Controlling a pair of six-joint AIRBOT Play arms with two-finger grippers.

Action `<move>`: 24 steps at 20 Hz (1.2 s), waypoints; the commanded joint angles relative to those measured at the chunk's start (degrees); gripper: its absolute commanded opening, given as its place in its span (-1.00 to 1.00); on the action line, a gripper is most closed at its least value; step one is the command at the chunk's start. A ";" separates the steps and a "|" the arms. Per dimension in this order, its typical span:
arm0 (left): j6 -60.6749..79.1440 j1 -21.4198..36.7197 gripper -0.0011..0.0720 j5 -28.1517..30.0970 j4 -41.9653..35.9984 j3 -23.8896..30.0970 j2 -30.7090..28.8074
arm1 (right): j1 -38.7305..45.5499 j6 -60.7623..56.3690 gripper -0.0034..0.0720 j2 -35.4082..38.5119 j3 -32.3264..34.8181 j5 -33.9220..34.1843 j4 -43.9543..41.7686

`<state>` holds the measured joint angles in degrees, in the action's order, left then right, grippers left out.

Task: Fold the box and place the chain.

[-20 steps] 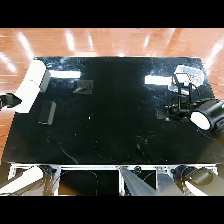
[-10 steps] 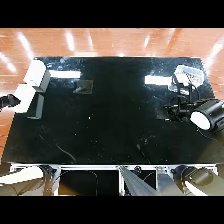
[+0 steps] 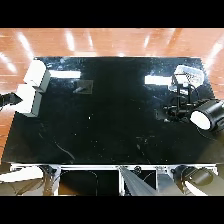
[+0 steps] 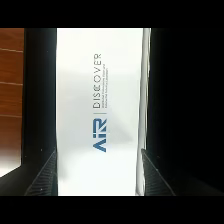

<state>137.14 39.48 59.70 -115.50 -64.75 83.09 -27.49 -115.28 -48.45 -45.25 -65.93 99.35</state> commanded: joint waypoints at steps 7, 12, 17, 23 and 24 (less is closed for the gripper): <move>-32.41 -0.72 0.76 4.11 23.12 -11.65 -4.26 | 0.00 6.91 -0.73 -0.02 -5.18 0.87 7.63; -33.51 -9.09 -0.92 3.02 -11.58 -12.24 -14.23 | 0.57 10.08 -0.73 -1.88 -17.90 12.28 8.24; -38.27 -41.46 -0.92 5.99 5.75 -9.05 -28.83 | 4.13 13.73 -0.73 -4.09 -22.10 -2.89 7.34; -68.89 -71.71 -0.91 7.30 39.23 8.76 -36.87 | 12.94 9.97 -0.73 -4.09 -10.05 -13.86 5.07; -70.25 -72.08 -0.91 6.51 38.40 10.32 -36.83 | 13.11 9.99 -0.72 -4.09 -7.91 -13.25 3.67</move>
<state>80.84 -23.73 66.59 -88.66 -60.88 48.47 -16.82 -104.12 -52.45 -58.81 -76.99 105.51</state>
